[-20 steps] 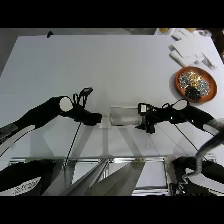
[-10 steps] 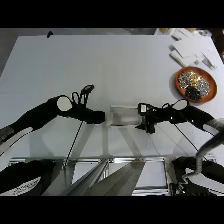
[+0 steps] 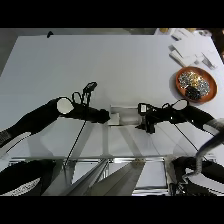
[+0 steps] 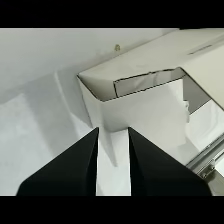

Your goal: Fold the box and place the chain.

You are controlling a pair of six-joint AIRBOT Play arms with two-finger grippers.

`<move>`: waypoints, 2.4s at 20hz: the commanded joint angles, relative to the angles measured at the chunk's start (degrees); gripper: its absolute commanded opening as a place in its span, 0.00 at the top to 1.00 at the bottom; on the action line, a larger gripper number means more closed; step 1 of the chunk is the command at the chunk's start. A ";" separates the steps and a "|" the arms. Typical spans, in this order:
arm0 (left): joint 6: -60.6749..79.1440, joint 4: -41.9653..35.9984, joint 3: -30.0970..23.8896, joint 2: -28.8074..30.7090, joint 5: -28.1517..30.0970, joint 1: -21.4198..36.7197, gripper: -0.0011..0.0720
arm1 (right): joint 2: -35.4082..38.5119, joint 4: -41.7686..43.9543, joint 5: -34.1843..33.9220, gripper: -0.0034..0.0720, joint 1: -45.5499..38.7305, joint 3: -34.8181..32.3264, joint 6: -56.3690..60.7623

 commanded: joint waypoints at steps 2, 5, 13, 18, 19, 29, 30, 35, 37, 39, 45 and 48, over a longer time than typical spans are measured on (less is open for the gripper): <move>0.13 -0.50 0.59 -1.11 0.79 -1.64 0.60 | 0.04 0.02 0.04 0.50 0.02 0.00 0.02; -0.46 -0.17 2.51 -2.58 0.74 -3.06 0.59 | 0.04 0.00 0.02 0.50 0.04 0.00 0.02; -15.39 12.59 5.75 -3.72 -1.77 -5.55 0.59 | 0.04 0.02 0.02 0.50 0.02 0.00 0.02; -22.12 18.84 10.03 -6.43 -4.28 -7.63 0.59 | 0.04 0.02 0.02 0.50 0.02 0.00 0.02; -23.12 19.67 10.80 -6.75 -4.44 -7.93 0.59 | 0.04 0.02 0.02 0.50 0.04 0.00 0.02; -32.06 27.41 18.36 -11.78 -13.53 -11.37 0.61 | 0.04 0.00 0.02 0.50 0.02 0.00 0.02; -33.07 27.82 19.69 -12.68 -13.73 -11.80 0.61 | 0.04 0.02 0.02 0.50 0.02 0.00 0.02; -38.47 32.72 25.03 -16.72 -19.61 -13.25 0.61 | 0.04 0.00 0.04 0.50 0.02 0.00 0.02; -41.03 34.77 26.60 -18.21 -20.92 -14.12 0.61 | 0.04 0.02 0.02 0.50 0.04 0.00 0.02; -45.55 36.46 26.71 -18.75 -20.39 -14.51 0.61 | 0.04 0.02 0.04 0.50 0.02 0.00 0.02; -51.17 37.79 26.71 -19.93 -18.88 -14.69 0.61 | 0.04 0.02 0.02 0.50 0.02 0.00 0.02; -51.01 37.83 26.69 -21.92 -19.19 -15.67 0.62 | 0.04 0.02 0.02 0.50 0.02 0.00 0.02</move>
